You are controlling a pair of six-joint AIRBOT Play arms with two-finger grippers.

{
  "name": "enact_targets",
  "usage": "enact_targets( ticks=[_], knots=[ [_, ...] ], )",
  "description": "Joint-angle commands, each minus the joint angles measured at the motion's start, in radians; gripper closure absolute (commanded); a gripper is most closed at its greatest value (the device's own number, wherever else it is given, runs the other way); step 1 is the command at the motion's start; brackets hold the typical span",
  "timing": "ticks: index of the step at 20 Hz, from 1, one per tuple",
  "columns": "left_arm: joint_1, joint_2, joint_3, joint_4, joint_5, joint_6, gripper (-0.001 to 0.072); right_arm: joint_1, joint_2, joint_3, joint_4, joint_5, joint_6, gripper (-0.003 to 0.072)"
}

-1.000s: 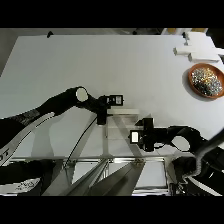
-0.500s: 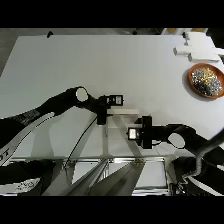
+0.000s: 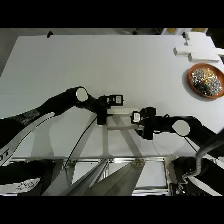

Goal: Fold the box and place the chain.

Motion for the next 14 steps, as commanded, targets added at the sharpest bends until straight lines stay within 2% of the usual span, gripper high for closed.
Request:
enact_targets(
  ticks=[1,8,14],
  knots=[
    [0.0,0.0,0.0,0.001,0.001,0.001,0.0696,-0.053,-0.01,0.01,0.103,0.03,-0.137,0.0012],
    [0.0,0.0,0.0,0.0,0.0,0.001,0.0696,-0.152,-0.031,0.022,0.235,0.029,-0.318,0.0012],
    [0.0,0.0,0.0,0.0,0.001,0.001,0.0696,-0.189,-0.136,0.023,0.307,0.048,-0.417,0.0011]
  ],
)
